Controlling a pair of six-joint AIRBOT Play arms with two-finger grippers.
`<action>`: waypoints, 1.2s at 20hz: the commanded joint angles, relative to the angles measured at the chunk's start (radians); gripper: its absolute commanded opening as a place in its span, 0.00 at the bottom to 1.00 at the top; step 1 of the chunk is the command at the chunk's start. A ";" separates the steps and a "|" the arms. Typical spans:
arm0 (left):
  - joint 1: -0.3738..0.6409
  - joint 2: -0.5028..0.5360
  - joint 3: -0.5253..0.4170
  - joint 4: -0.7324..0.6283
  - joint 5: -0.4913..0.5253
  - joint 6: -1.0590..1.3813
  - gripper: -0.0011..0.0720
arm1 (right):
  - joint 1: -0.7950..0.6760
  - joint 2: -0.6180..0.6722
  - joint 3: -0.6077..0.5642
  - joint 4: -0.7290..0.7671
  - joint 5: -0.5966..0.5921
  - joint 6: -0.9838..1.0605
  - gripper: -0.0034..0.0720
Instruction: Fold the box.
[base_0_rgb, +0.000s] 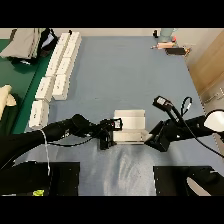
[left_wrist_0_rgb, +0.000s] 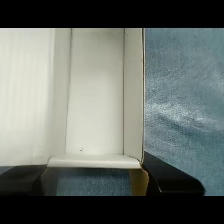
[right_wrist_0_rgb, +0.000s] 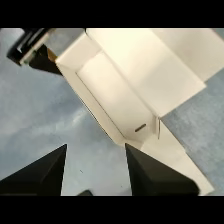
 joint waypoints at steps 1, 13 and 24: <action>0.000 0.000 0.001 0.000 0.000 0.000 0.53 | 0.002 0.028 -0.057 -0.174 0.012 -0.191 0.81; 0.000 0.000 0.001 0.000 0.000 0.000 0.53 | 0.002 -0.184 -0.091 -0.078 -0.285 -0.743 0.81; 0.000 0.000 0.001 0.000 0.000 0.000 0.53 | 0.002 -0.210 -0.092 0.028 -0.300 -0.799 0.33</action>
